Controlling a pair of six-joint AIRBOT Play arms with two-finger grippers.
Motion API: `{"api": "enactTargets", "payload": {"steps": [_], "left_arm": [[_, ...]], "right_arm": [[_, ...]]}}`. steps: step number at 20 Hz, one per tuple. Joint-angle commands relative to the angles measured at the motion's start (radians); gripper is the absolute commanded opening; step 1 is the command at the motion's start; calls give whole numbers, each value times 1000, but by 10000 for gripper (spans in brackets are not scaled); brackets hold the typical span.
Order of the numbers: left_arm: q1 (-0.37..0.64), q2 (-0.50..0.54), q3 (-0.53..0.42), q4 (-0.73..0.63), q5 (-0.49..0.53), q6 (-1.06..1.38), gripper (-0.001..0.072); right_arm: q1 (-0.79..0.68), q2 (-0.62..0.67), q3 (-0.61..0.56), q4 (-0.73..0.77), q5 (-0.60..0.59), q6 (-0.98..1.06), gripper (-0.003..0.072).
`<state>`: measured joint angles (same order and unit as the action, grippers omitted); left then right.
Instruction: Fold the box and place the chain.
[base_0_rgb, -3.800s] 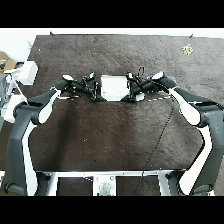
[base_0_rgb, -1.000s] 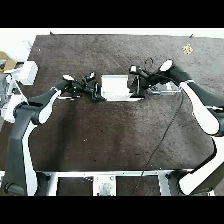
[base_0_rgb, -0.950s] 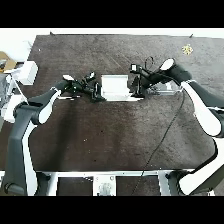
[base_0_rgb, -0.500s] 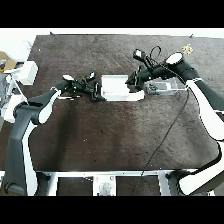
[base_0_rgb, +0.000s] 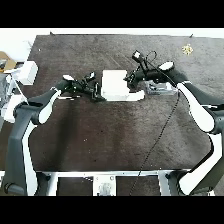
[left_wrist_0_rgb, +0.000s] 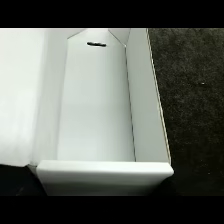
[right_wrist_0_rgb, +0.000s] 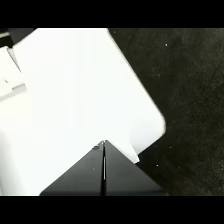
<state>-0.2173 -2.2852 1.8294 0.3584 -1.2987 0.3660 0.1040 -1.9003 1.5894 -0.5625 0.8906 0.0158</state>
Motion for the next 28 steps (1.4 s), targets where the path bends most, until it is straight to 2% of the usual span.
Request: {"api": "enactTargets", "payload": {"steps": [1, 14, 19, 22, 24, 25, 27, 28], "left_arm": [[1, 0, 0, 0, 0, 1, 352], [1, 0, 0, 0, 1, 1, 352], [1, 0, 0, 0, 1, 1, 352], [1, 0, 0, 0, 1, 1, 352], [1, 0, 0, 0, 1, 1, 352], [1, 0, 0, 0, 1, 1, 352], [1, 0, 0, 0, 1, 1, 352], [1, 0, 0, 0, 1, 1, 352]], "right_arm": [[0, -23, 1, -50, -24, -24, 5], [0, -61, 1, -77, 7, -24, 5], [-9, 18, 2, -77, 17, -24, 5], [-44, 104, 1, -77, 111, 6, 5], [-77, 146, 1, -79, 248, 32, 152], [-92, 158, 1, -88, 316, 32, 159], [-91, 159, -4, -189, 360, 29, 501], [-82, 159, -21, -258, 330, 28, 606]]}}
